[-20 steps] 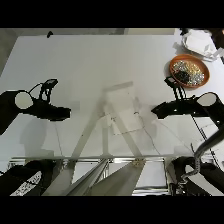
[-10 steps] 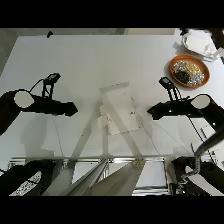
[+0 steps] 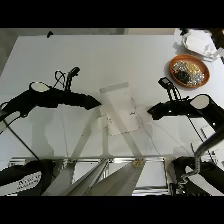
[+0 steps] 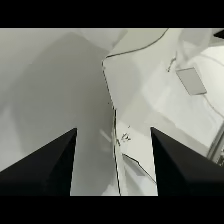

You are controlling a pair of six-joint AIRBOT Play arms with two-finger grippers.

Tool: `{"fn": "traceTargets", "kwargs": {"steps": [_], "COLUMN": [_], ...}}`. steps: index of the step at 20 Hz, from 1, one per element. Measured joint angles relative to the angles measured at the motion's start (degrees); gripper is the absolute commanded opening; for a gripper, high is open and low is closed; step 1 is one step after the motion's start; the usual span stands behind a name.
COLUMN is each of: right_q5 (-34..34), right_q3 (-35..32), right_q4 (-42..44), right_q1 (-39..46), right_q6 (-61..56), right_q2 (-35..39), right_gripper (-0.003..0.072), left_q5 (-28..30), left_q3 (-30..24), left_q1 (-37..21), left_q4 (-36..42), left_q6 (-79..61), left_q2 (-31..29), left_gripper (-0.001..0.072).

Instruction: Fold the box and place the chain.

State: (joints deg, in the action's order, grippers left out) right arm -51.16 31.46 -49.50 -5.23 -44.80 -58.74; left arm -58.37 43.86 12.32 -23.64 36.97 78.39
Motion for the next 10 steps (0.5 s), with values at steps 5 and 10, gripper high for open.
{"fn": "traceTargets", "kwargs": {"steps": [5, 10], "right_q5": [0.02, 0.04], "right_q3": [0.0, -0.02], "right_q4": [0.0, 0.02], "right_q1": [0.0, 0.0], "right_q6": [0.02, 0.02], "right_q2": [0.0, 0.0], "right_gripper": [0.0023, 0.0023], "left_q5": [-2.47, -1.18], "left_q3": [5.55, 7.45], "left_q1": [3.15, 7.78], "left_q4": [2.21, 1.97], "left_q6": [-6.6, -11.04], "left_q2": [7.87, 12.02], "left_gripper": [0.0513, 0.0408]}}
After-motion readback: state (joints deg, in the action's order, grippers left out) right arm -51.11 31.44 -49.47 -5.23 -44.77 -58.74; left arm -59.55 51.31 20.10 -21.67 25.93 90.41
